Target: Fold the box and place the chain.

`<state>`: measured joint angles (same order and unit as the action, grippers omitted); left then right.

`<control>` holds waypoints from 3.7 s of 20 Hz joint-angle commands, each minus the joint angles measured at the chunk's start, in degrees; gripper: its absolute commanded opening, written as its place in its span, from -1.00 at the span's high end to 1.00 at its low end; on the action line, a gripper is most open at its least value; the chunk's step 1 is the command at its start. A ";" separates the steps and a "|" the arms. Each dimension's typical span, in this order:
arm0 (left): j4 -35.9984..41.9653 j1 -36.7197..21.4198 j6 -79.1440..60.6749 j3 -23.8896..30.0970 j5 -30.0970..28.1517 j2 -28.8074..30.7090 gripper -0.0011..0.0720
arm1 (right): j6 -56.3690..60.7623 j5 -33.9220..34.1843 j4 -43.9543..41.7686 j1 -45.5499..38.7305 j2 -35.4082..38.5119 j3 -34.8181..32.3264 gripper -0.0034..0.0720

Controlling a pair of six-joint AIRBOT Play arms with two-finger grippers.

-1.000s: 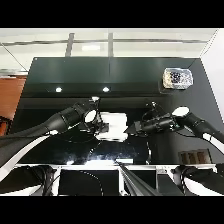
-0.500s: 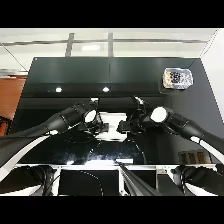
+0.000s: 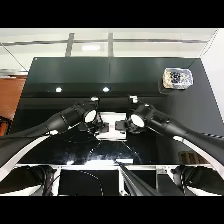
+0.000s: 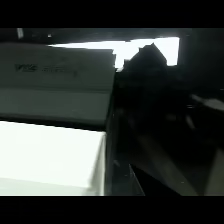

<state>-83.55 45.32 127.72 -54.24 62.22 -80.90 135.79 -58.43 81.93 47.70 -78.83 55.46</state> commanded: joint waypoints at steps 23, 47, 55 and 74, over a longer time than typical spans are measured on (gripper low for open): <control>-0.15 0.00 0.00 -0.02 0.22 -0.02 0.89 | 1.99 -5.81 5.11 3.85 -6.25 5.73 0.35; 0.15 0.00 0.00 -0.02 0.39 -0.02 0.89 | -26.69 4.13 27.17 -29.44 12.33 3.34 -1.00; 0.07 -0.02 -0.02 -0.02 -0.11 -0.02 0.89 | -6.19 6.36 -2.08 -51.12 -12.31 29.07 -1.00; 0.07 -0.04 -0.02 -0.02 -0.22 -0.02 0.89 | 3.54 2.08 -2.95 -51.91 -28.70 42.07 -0.87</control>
<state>-83.46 45.32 127.72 -54.24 62.06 -80.90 139.15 -56.69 78.89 -4.14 -107.31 97.45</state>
